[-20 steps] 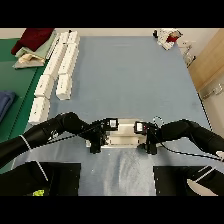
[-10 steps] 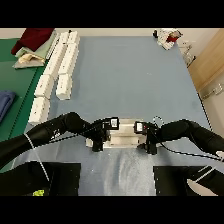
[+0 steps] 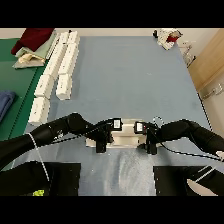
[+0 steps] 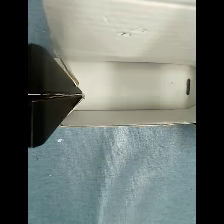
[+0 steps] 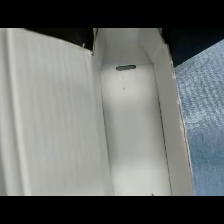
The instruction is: Fold the box.
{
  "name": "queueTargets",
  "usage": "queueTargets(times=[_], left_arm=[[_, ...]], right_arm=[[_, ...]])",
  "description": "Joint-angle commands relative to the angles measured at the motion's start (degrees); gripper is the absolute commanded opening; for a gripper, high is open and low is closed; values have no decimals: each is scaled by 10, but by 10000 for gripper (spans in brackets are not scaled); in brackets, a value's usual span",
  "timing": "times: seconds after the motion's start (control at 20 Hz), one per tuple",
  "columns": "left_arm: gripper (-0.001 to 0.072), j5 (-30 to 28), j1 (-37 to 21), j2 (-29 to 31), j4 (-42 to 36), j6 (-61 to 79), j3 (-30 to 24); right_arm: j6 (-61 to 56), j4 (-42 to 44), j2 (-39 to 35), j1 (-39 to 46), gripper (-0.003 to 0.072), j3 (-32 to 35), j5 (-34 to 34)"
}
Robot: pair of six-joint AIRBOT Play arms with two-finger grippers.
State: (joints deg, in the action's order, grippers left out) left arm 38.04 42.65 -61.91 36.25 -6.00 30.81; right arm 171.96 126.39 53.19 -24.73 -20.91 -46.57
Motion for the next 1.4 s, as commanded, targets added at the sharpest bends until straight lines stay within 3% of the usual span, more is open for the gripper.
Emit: queueTargets(times=[0.0,0.05,0.1,0.3,0.35,0.4,0.45,0.55,0.7,0.8,0.95,1.15,1.35], left_arm=[[81,-1,1,-3,7,-7,0],[331,-1,1,-3,12,-16,0],[489,-2,1,-3,12,-27,0],[484,0,1,-3,10,-30,0],[376,1,1,-3,10,-36,0],[135,1,1,-3,11,-53,0],[10,3,1,-2,15,-57,0],[10,24,1,1,40,-91,3],[9,63,1,36,199,-316,19],[10,123,0,80,292,-434,28],[9,196,-30,167,306,-513,29],[9,263,-151,262,312,-659,27],[9,322,-315,259,286,-735,14]], right_arm=[[0,0,0,0,466,0,0],[0,0,0,0,466,0,0],[0,0,0,0,467,0,0],[0,0,0,0,466,0,0],[0,0,0,0,466,0,0],[0,0,0,0,466,0,0],[0,0,0,0,466,0,0],[0,0,0,0,466,0,0],[0,0,0,0,466,0,0],[0,0,0,0,466,0,0],[0,0,0,0,466,0,0],[0,0,0,0,467,0,0],[0,0,0,0,467,0,0]])
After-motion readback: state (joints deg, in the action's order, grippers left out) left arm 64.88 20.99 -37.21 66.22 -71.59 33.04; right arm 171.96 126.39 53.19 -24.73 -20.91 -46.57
